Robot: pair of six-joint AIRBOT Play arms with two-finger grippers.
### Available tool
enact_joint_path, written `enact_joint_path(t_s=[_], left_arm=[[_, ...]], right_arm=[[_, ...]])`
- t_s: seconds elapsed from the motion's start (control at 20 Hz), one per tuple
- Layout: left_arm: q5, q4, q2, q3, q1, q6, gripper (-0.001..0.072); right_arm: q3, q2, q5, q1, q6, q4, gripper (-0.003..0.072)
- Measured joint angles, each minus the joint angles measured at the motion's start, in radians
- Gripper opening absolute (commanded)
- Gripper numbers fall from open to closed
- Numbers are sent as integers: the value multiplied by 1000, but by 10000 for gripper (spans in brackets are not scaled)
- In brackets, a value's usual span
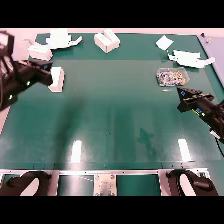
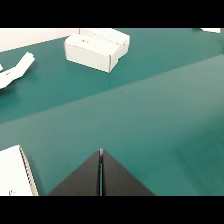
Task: Fold the box and place the chain.
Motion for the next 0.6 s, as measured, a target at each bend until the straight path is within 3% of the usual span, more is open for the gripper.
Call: enact_joint_path(t_s=[0.4,0.6], left_arm=[[39,-28,482,-442,0,53,17],[40,-39,621,-586,0,60,18]], right_arm=[[-154,261,-28,0,-23,-26,6],[-257,350,-29,0,-42,-32,9]])
